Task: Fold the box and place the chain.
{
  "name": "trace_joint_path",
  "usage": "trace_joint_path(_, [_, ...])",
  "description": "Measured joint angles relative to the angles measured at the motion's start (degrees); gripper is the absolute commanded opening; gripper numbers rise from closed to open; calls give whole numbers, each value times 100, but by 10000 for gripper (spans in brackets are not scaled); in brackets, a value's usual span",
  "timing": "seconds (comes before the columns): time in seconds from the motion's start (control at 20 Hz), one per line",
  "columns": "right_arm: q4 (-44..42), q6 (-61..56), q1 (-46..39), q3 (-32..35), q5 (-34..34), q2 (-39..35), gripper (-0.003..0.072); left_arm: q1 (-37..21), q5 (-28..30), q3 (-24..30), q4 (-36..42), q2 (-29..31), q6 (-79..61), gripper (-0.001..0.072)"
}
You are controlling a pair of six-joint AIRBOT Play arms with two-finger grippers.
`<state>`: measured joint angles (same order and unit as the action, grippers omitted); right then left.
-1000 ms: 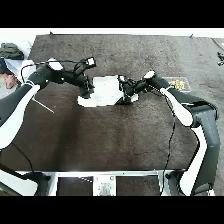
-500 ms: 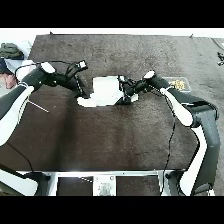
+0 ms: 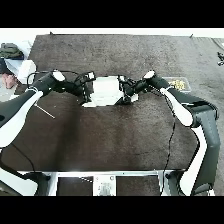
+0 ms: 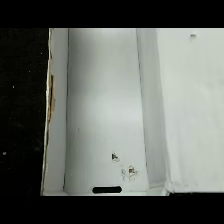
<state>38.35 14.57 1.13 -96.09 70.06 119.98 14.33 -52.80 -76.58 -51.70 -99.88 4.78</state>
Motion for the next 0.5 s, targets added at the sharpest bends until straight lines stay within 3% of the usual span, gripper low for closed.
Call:
trace_joint_path(0.35, [0,0,0,0,2,0,422,170,153,17,-7,-203,-284,541])
trace_joint_path(0.45, [0,2,0,0,2,0,422,192,181,17,-9,-216,-328,386])
trace_joint_path(0.5, [0,0,0,0,2,0,422,199,184,17,-13,-219,-341,354])
